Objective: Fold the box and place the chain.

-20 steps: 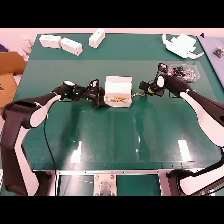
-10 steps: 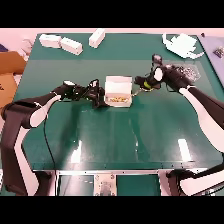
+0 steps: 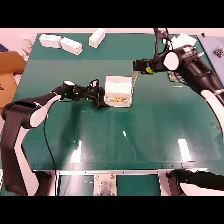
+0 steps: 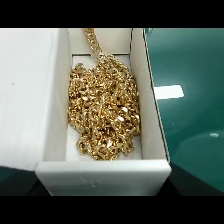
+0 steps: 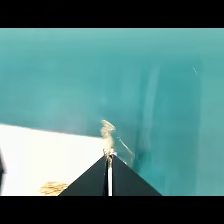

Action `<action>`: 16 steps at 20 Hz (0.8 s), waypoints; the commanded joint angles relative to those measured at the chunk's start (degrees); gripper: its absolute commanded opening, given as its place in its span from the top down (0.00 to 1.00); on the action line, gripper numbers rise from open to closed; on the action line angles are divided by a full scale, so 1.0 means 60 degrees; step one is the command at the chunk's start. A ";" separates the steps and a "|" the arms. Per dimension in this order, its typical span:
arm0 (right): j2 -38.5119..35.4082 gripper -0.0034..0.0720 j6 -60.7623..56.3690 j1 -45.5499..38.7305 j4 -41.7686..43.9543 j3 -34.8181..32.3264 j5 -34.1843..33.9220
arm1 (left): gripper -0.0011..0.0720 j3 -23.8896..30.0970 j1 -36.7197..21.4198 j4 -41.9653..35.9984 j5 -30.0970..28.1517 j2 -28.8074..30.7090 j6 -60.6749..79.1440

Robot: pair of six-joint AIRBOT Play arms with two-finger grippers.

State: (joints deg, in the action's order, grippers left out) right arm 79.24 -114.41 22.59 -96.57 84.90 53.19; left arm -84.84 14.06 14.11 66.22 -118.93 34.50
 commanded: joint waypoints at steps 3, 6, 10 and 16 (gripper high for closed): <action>-0.0998 0.94 0.0200 0.1246 -0.0098 0.0022 0.0368 | 0.50 -0.0004 0.0000 0.0000 -0.0011 0.0007 0.0004; -0.1166 0.94 0.0306 0.1789 -0.0095 0.0022 0.0404 | 0.50 -0.0004 0.0000 0.0004 -0.0007 0.0007 0.0004; -0.1162 0.94 0.0361 0.1996 -0.0091 -0.0262 0.0401 | 0.50 -0.0004 0.0000 0.0004 -0.0007 0.0007 0.0004; -0.1151 0.94 0.0142 0.1996 -0.0051 -0.1450 0.0146 | 0.50 -0.0004 0.0000 0.0004 -0.0007 0.0007 0.0004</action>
State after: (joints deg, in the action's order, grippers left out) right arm 72.40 -112.95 34.33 -97.08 79.18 55.40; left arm -84.84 14.06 14.11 66.19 -118.93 34.50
